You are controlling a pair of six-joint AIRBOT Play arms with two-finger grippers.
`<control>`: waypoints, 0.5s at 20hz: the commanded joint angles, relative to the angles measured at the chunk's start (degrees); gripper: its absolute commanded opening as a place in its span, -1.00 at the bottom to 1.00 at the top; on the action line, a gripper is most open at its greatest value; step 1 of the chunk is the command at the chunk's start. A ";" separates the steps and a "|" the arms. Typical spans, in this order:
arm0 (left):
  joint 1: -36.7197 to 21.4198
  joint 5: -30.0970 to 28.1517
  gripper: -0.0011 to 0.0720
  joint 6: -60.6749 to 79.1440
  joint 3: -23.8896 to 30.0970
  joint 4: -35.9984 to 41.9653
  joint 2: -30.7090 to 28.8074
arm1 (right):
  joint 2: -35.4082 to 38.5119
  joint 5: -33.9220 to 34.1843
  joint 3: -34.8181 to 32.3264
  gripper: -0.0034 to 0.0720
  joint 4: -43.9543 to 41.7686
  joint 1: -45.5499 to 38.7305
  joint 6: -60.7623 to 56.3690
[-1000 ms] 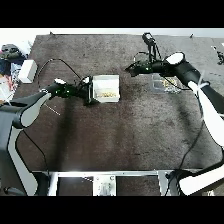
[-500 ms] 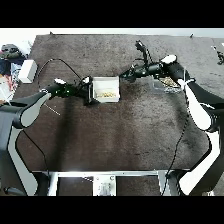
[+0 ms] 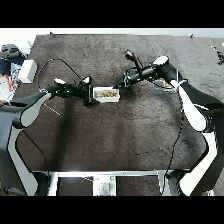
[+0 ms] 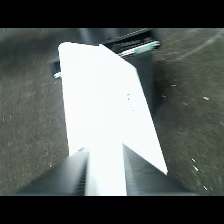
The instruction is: Fold the box and place the chain.
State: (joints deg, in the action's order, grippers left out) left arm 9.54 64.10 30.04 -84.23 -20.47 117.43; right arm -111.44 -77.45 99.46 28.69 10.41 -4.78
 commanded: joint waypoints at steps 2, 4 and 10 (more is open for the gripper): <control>-0.07 -0.02 -0.02 0.00 -0.04 -0.02 0.02 | 0.00 0.59 0.04 -0.13 3.67 2.99 4.02; -0.07 -0.04 -0.02 0.00 -0.04 -0.04 0.02 | 0.00 1.16 0.04 -0.13 3.69 3.72 4.20; -0.07 -0.02 -0.02 0.00 -0.04 -0.02 0.04 | 0.44 1.77 -0.02 -0.18 3.76 4.17 4.72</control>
